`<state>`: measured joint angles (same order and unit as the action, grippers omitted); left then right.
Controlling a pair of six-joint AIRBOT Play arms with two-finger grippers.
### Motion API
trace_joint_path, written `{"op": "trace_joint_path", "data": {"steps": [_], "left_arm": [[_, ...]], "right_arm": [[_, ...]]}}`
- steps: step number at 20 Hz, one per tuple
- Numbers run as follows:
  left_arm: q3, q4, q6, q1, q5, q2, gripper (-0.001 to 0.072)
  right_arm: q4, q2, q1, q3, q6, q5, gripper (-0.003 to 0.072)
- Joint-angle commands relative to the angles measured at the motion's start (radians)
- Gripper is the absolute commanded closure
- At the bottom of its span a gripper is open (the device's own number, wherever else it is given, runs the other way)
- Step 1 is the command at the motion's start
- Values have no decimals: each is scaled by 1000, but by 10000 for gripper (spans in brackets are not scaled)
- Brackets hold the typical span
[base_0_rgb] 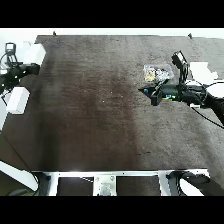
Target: Fold the box and place the chain.
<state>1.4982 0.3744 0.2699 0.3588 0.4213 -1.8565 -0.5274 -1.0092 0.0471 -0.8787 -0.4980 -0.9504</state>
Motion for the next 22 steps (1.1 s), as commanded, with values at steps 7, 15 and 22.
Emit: {"op": "trace_joint_path", "data": {"steps": [7,15,22], "left_arm": [[123,338,294,50,13,-137,693],[123,359,305,50,-24,-160,178],[124,362,289,50,5,-132,-9]], "right_arm": [[30,0,0,2,0,57,673],[30,0,0,3,0,68,674],[30,0,-1,3,0,69,647]]}}
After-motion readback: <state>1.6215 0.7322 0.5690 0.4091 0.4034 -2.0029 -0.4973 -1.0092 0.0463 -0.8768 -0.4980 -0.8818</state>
